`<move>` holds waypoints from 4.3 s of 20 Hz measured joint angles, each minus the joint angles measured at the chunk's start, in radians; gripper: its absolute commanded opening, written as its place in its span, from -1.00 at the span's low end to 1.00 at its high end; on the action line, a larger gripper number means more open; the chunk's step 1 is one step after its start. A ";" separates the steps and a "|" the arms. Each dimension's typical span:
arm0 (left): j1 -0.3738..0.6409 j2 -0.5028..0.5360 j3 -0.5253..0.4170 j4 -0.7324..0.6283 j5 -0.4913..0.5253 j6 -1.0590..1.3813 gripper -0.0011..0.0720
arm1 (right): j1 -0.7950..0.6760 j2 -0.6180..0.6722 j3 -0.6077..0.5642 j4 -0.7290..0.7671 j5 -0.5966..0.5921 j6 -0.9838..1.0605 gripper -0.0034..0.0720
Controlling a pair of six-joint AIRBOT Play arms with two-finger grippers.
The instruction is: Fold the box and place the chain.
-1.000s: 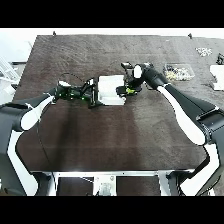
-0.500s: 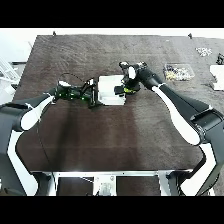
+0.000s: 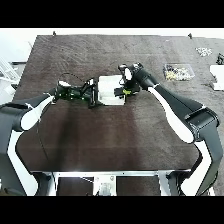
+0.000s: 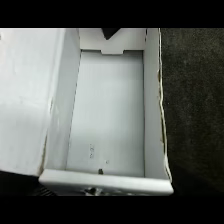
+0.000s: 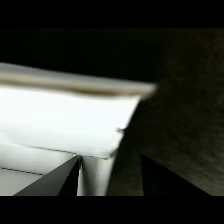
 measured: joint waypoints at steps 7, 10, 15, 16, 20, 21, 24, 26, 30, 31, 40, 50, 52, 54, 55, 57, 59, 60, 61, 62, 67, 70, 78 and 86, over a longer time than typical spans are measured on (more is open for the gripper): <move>0.000 0.000 0.000 0.000 -0.004 0.000 0.31 | 0.010 -0.003 0.022 -0.046 0.026 0.033 0.25; 0.000 0.000 0.000 0.000 -0.005 0.000 0.31 | 0.023 -0.016 0.025 -0.037 0.026 0.044 0.16; 0.000 0.000 0.000 0.002 -0.006 0.004 0.31 | 0.041 -0.040 0.027 -0.018 0.025 0.060 -0.23; 0.000 0.000 0.000 0.002 -0.007 0.004 0.31 | 0.043 -0.044 0.027 -0.016 0.024 0.062 -0.39; 0.000 0.000 0.000 0.002 -0.008 0.000 0.31 | 0.047 -0.056 0.027 -0.017 0.028 0.070 -0.88; 0.000 0.000 0.000 0.002 -0.008 -0.003 0.31 | 0.047 -0.058 0.027 -0.014 0.027 0.080 -0.89; 0.000 0.000 -0.001 0.001 -0.008 -0.003 0.31 | 0.049 -0.063 0.028 -0.013 0.027 0.082 -0.90; 0.000 0.000 -0.001 0.000 -0.007 -0.003 0.31 | 0.050 -0.065 0.028 -0.013 0.027 0.083 -0.79; 0.000 0.000 0.000 0.001 -0.007 0.003 0.31 | 0.045 -0.066 0.036 -0.023 0.037 0.081 0.17; 0.001 0.000 0.000 0.002 -0.007 0.003 0.31 | 0.042 -0.065 0.038 -0.018 0.038 0.084 0.20; -0.001 0.000 0.000 -0.001 -0.004 -0.001 0.31 | 0.034 -0.016 0.069 0.013 0.012 0.094 0.53; -0.001 0.000 0.000 -0.001 -0.004 -0.001 0.31 | -0.034 0.187 0.082 -0.011 0.008 -0.039 0.52; -0.001 0.000 0.000 -0.001 -0.004 0.000 0.31 | -0.097 0.243 0.082 -0.037 0.000 -0.080 0.52; -0.001 0.000 0.000 0.000 -0.004 0.000 0.31 | -0.179 0.277 0.082 -0.045 -0.003 -0.118 0.50; -0.001 0.000 0.000 -0.001 -0.005 0.000 0.31 | -0.225 0.285 0.082 -0.050 -0.006 -0.134 0.49; -0.001 0.000 0.000 0.000 -0.004 0.000 0.31 | -0.324 0.289 0.082 -0.052 -0.013 -0.178 0.44; -0.001 0.000 0.000 0.000 -0.005 0.000 0.31 | -0.422 0.271 0.082 -0.044 -0.028 -0.231 0.44; -0.001 0.000 0.000 0.000 -0.005 0.000 0.31 | -0.466 0.256 0.082 -0.025 -0.040 -0.257 0.44; -0.001 0.000 0.000 0.000 -0.005 0.000 0.31 | -0.512 0.236 0.084 -0.006 -0.056 -0.286 0.44; -0.001 0.000 0.000 0.000 -0.005 0.000 0.31 | -0.555 0.211 0.089 0.018 -0.074 -0.314 0.43; -0.001 0.000 0.000 0.000 -0.004 0.000 0.31 | -0.665 0.051 0.184 0.098 -0.135 -0.420 0.43; -0.001 0.000 0.000 0.000 -0.004 0.000 0.31 | -0.686 -0.041 0.256 0.118 -0.163 -0.457 0.44; -0.001 0.000 0.000 0.000 0.000 0.000 0.31 | -0.696 -0.158 0.296 0.190 -0.254 -0.506 0.41; -0.001 0.000 0.000 0.000 0.002 0.000 0.31 | -0.683 -0.202 0.299 0.210 -0.301 -0.515 -0.40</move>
